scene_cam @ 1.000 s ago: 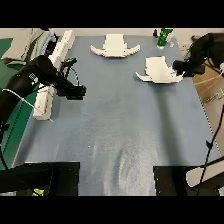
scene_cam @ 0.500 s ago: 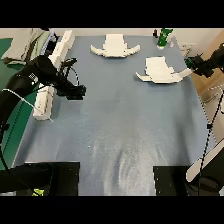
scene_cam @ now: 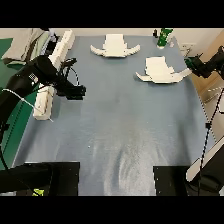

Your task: Fold the box.

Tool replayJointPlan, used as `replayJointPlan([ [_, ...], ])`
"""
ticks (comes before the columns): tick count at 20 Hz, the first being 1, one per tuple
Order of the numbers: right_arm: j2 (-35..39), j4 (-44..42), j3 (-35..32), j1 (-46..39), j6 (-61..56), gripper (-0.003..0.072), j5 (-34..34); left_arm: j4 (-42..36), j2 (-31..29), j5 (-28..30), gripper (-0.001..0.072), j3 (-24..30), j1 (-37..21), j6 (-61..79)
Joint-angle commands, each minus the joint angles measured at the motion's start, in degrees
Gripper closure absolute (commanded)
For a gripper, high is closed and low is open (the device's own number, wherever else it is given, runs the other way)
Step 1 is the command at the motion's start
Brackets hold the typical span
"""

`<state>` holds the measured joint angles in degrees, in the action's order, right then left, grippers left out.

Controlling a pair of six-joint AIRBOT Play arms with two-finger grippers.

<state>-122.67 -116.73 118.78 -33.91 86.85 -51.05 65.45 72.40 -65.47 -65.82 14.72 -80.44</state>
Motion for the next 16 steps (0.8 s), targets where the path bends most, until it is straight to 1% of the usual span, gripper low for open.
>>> replayJointPlan([
  [1, -0.2, -5.6, 0.1, 0.1, 6.4, 0.0434, -3.6, 0.0, 0.0, 0.0, 0.0697, -0.1, -0.1, 0.0],
  [2, -0.2, -6.5, 0.1, 0.1, 7.8, 0.0477, -4.6, 0.0, 0.0, 0.0, 0.0697, -0.1, -0.1, 0.0],
  [5, -0.1, -7.8, 0.1, 0.0, 9.8, 0.0479, -8.3, 0.0, 0.0, 0.0, 0.0697, -0.1, -0.1, 0.0],
  [6, -0.1, -8.8, 0.1, 0.1, 11.5, 0.0550, -10.0, 0.0, 0.0, 0.0, 0.0697, -0.1, -0.1, 0.0],
  [7, 0.0, -10.5, 0.1, 0.1, 13.2, 0.0643, -11.8, 0.0, 0.0, 0.0, 0.0697, -0.1, -0.1, 0.0],
  [8, 0.2, -12.8, 0.2, 0.1, 15.5, 0.0682, -14.1, 0.0, 0.0, 0.0, 0.0697, -0.1, -0.1, 0.0],
  [11, 1.7, -19.5, 0.2, 0.3, 18.7, 0.0683, -20.5, 0.0, 0.0, 0.0, 0.0697, -0.1, -0.1, 0.0],
  [13, 4.3, -21.6, -0.6, 0.9, 18.6, 0.0685, -22.9, 0.0, 0.0, 0.0, 0.0697, -0.1, -0.1, 0.0],
  [16, 10.8, -22.1, -6.7, 2.7, 18.6, 0.0686, -25.2, 0.0, 0.0, 0.0, 0.0697, -0.1, -0.1, 0.0],
])
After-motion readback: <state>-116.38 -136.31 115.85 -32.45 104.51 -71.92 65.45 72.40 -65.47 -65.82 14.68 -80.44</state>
